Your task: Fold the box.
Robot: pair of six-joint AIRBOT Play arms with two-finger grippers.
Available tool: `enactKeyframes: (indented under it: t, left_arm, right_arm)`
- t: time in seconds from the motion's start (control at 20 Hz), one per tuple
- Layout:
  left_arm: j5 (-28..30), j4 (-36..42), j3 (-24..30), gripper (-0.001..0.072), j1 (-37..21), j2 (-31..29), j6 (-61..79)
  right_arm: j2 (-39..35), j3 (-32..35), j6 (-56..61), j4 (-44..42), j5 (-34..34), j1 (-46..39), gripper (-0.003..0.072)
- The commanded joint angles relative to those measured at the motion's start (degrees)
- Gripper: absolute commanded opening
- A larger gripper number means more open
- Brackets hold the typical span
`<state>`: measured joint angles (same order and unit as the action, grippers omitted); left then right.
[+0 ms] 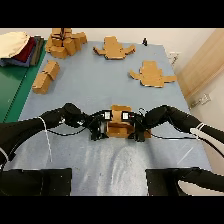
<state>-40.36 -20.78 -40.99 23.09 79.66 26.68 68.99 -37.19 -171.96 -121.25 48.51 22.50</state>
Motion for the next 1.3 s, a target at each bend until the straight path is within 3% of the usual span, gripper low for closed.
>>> enactKeyframes:
  t: [0.0,0.3,0.7,0.75,0.8,0.85,1.25]
  left_arm:
    - [-0.66,-3.10,-0.11,0.0700,0.63,-0.02,-4.35]
    - [3.58,-5.46,-0.13,0.0700,3.72,0.07,-6.86]
    - [6.80,-4.52,-0.50,0.0698,3.74,0.35,-10.10]
    - [6.78,-4.52,-0.50,0.0686,3.74,0.35,-10.10]
    - [6.67,-4.55,-0.50,0.0574,3.74,0.35,-10.01]
    - [5.84,-4.59,-0.50,0.0523,3.74,0.35,-9.38]
    - [4.37,-5.03,-0.50,0.0523,3.72,0.35,-8.31]
  right_arm:
    - [-0.02,0.00,0.02,-0.02,0.00,0.02,0.0518]
    - [-0.02,0.00,0.02,0.00,0.00,0.02,0.0518]
    - [-0.02,0.00,0.02,0.00,0.00,0.02,0.0518]
    - [-0.02,0.00,0.02,0.00,0.00,0.02,0.0518]
    - [-0.02,0.00,0.02,0.00,0.00,0.02,0.0518]
    - [-0.02,0.00,0.02,0.00,0.00,0.02,0.0518]
    - [-0.02,0.00,0.02,0.00,0.00,0.02,0.0518]
